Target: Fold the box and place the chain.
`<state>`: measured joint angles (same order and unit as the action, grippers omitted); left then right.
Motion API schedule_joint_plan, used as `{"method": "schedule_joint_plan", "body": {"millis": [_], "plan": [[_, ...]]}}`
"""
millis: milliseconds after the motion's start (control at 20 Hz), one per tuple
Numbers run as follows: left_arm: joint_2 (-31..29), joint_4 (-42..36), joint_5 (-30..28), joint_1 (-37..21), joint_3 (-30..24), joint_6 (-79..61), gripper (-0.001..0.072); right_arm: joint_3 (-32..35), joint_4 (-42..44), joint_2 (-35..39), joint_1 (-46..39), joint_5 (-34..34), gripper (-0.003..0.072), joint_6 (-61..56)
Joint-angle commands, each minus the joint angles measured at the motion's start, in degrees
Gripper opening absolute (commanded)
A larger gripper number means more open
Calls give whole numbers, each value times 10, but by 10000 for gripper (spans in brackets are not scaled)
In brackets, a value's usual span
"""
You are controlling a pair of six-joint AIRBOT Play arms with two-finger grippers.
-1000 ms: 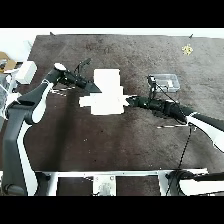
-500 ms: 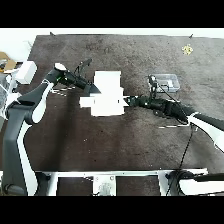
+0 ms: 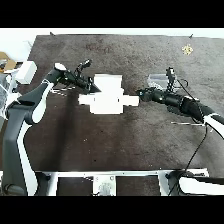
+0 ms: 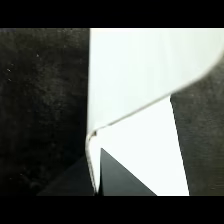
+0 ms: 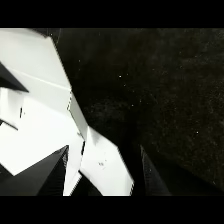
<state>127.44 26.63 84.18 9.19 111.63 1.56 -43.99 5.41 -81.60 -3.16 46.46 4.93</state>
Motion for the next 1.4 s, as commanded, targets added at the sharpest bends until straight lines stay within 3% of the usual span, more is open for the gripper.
{"method": "schedule_joint_plan", "body": {"millis": [0,300,800,1200,1250,1300,1350], "plan": [[0,-16,-24,0,0,-72,13,0,-31,3,-7,14,505,1],[1,-5,-54,0,-2,-96,12,0,-51,0,8,12,505,1],[1,4,-103,0,-74,-170,11,0,-78,0,12,12,505,16],[1,2,-102,0,-74,-170,13,0,-78,0,14,12,508,116],[1,3,-102,0,-74,-170,13,0,-78,0,17,12,527,143],[1,2,-102,0,-74,-170,13,0,-78,0,22,12,646,182],[1,2,-102,0,-74,-170,13,-1,-78,0,30,11,644,214]]}}
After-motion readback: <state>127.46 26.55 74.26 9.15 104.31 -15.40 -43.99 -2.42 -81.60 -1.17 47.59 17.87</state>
